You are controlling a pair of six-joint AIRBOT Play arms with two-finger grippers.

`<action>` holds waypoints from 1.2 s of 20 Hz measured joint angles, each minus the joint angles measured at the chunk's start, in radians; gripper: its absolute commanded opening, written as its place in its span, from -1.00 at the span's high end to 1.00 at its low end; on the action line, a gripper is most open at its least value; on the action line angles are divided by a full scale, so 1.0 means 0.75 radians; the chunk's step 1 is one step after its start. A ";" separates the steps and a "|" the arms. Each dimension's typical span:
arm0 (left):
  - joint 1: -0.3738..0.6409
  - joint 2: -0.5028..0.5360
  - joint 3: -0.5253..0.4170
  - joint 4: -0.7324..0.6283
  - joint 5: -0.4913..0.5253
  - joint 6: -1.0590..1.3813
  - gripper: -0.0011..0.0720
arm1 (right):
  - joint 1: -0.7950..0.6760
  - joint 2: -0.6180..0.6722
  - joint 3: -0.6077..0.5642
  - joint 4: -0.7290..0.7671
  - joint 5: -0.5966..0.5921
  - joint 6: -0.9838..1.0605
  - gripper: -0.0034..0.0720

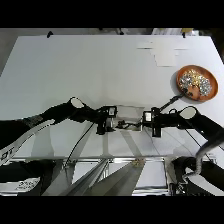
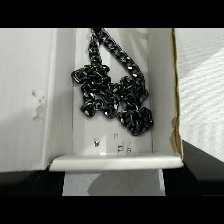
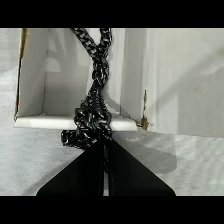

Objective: Fold the box and place the chain.

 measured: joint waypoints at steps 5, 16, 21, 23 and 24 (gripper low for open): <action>0.000 0.000 0.000 -0.001 0.000 0.000 -0.01 | -0.024 0.090 -0.001 -0.066 -0.011 0.079 0.87; 0.000 0.000 0.000 -0.001 0.000 0.000 -0.01 | -0.094 0.535 0.135 -0.150 0.240 0.522 0.87; 0.000 0.000 0.000 -0.001 -0.001 0.000 -0.01 | -0.017 0.576 0.403 -0.148 0.446 0.859 0.87; 0.000 0.000 0.000 -0.001 0.000 0.000 -0.01 | 0.055 0.581 0.488 -0.140 0.476 0.955 0.87; 0.000 0.000 0.000 0.000 0.000 0.001 -0.01 | 0.094 0.582 0.518 -0.137 0.478 0.992 0.87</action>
